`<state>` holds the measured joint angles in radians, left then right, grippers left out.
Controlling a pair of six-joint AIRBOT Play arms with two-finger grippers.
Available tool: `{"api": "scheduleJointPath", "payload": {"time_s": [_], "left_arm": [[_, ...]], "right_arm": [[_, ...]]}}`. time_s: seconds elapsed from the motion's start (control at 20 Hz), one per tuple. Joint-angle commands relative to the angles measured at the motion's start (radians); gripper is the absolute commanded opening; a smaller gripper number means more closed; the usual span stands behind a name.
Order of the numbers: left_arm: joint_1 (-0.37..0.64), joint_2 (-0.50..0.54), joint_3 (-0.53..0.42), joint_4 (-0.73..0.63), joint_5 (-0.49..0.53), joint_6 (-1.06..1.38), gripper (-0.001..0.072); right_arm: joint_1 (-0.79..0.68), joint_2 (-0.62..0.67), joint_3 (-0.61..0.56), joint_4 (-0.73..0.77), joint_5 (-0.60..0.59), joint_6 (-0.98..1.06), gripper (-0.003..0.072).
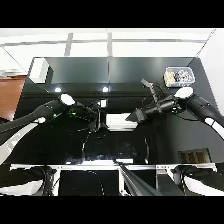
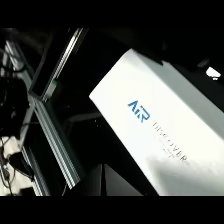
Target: Fold the box and place the chain.
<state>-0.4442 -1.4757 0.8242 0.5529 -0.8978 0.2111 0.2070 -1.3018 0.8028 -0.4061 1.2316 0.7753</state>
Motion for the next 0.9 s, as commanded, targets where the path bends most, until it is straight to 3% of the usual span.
{"api": "scheduleJointPath", "payload": {"time_s": [0.0, 0.5, 0.85], "left_arm": [[0.0, -0.001, 0.0, 0.0, 0.0, 0.0, 0.0461], [0.0, -0.001, 0.0, 0.0, 0.0, 0.0, 0.046], [0.0, -0.001, 0.0, 0.0, 0.001, 0.0, 0.0461]], "right_arm": [[-0.003, -0.049, -0.01, 0.058, -0.061, 0.022, 0.0017], [-0.003, -0.128, -0.01, 0.046, -0.07, 0.025, 0.0017], [-0.003, -0.134, -0.011, -0.043, -0.116, 0.059, 0.0017]]}}
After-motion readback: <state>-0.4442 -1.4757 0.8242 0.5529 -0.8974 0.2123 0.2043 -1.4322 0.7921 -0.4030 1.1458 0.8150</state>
